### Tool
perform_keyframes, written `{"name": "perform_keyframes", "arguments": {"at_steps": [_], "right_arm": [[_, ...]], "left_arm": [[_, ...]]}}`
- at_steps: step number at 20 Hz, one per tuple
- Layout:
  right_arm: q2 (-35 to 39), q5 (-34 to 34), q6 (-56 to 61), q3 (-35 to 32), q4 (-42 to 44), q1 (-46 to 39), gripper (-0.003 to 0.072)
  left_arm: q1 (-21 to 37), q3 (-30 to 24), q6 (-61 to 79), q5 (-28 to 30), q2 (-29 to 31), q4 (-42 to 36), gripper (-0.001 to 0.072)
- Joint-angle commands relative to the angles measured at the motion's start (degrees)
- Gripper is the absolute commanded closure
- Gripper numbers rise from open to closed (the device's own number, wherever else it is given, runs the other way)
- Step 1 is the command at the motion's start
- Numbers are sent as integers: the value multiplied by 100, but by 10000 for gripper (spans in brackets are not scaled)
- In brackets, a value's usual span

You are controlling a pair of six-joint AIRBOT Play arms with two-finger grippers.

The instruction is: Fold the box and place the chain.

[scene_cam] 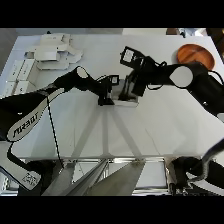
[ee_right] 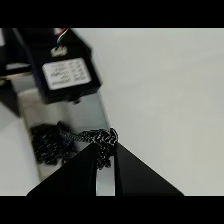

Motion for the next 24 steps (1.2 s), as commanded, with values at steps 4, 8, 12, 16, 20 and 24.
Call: {"name": "perform_keyframes", "arguments": {"at_steps": [4, 8, 12, 16, 20, 24], "right_arm": [[-859, 448, 205, -7, 33, 7, 671], [-1158, 470, 634, -7, 37, 7, 667], [-1110, 590, 649, 0, 166, 7, 444], [-713, 673, 656, 0, 157, 7, 448], [-7, 367, 1259, 0, -404, 4, 500], [243, -192, 1937, 0, -870, -264, 499]], "left_arm": [[4, 4, 2, 0, 2, 0, 125], [4, 4, 2, 0, 2, 0, 125], [4, 4, 2, 0, 2, 0, 125], [4, 4, 2, 0, 2, 0, 125], [4, 4, 2, 0, 2, 0, 125], [4, 4, 2, 0, 2, 0, 125]]}}
